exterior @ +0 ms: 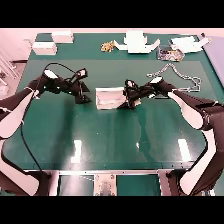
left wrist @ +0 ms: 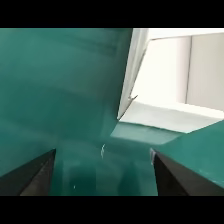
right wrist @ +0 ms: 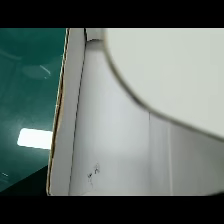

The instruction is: Fold the box and place the chain.

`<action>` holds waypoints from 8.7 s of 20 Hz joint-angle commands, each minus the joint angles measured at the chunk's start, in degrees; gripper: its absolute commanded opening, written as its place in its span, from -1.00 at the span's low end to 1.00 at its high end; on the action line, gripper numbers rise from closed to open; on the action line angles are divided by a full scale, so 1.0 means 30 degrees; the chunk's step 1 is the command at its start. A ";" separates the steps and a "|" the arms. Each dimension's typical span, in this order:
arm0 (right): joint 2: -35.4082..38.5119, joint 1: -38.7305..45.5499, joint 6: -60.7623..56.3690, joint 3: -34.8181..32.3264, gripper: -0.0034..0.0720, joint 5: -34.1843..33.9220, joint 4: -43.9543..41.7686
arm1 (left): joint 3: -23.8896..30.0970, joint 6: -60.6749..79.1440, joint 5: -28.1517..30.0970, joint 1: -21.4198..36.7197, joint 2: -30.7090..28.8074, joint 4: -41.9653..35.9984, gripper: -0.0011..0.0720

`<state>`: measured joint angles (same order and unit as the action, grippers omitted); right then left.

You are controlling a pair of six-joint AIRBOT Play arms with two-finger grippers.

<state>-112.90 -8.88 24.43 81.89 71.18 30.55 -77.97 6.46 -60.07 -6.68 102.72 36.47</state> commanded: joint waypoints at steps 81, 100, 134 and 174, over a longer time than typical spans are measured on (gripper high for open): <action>0.0000 0.0000 0.0000 0.0022 0.59 -0.0138 0.0015 | 0.0080 0.6506 -0.0656 -0.1093 0.2965 -0.6317 0.74; 0.0211 0.0131 -0.0750 0.0007 1.00 -0.0750 0.0488 | 0.0044 0.8961 -0.0474 -0.1086 0.2965 -0.6557 0.74; 0.3657 0.1974 -0.5654 -0.1355 1.00 0.0211 0.1989 | 0.0080 0.8998 0.1231 -0.1086 0.3381 -0.5872 0.74; 0.0219 0.0124 -0.7002 0.2521 -0.90 -0.2492 0.0342 | 0.0080 0.8852 0.1217 -0.1086 0.3381 -0.5872 0.74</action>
<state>-112.40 -8.29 4.36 89.41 62.22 28.42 -77.76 33.04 -56.38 -9.98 112.84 18.87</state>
